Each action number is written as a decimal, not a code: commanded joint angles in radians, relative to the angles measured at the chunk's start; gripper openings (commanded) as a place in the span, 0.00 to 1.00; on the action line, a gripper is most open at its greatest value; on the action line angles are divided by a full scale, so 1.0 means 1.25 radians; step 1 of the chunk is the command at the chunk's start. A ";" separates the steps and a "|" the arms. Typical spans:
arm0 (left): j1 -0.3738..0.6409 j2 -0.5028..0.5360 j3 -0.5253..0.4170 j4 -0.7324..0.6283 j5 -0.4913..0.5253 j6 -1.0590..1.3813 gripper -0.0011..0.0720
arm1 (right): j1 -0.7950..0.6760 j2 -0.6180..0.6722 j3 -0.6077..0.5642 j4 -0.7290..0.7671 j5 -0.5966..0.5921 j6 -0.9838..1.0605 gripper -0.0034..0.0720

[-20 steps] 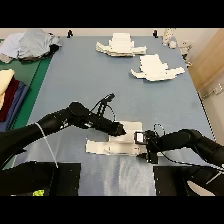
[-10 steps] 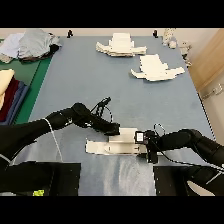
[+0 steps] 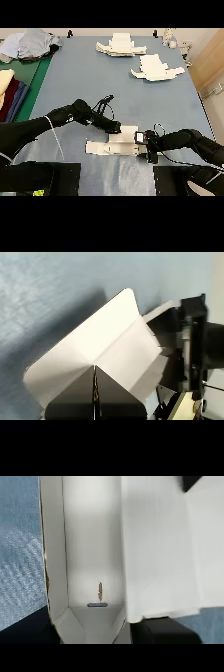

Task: Fold the box.

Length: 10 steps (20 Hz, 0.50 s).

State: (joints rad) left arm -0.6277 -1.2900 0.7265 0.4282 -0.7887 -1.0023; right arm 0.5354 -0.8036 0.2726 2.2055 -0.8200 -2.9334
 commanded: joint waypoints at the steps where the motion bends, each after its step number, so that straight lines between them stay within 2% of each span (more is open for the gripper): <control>1: -0.002 0.067 0.033 0.033 -0.030 0.058 0.03 | 0.000 -0.001 0.000 0.001 0.000 0.000 0.74; 3: -0.017 0.148 0.033 0.102 -0.035 0.057 0.03 | 0.000 -0.001 0.000 0.001 0.000 0.000 0.74; 7: -0.103 0.308 0.033 0.325 -0.043 0.019 0.03 | 0.000 -0.001 0.000 0.001 0.000 0.000 0.74; 10: -0.152 0.397 0.030 0.499 -0.090 -0.024 0.03 | 0.000 -0.001 0.000 0.001 0.000 0.000 0.74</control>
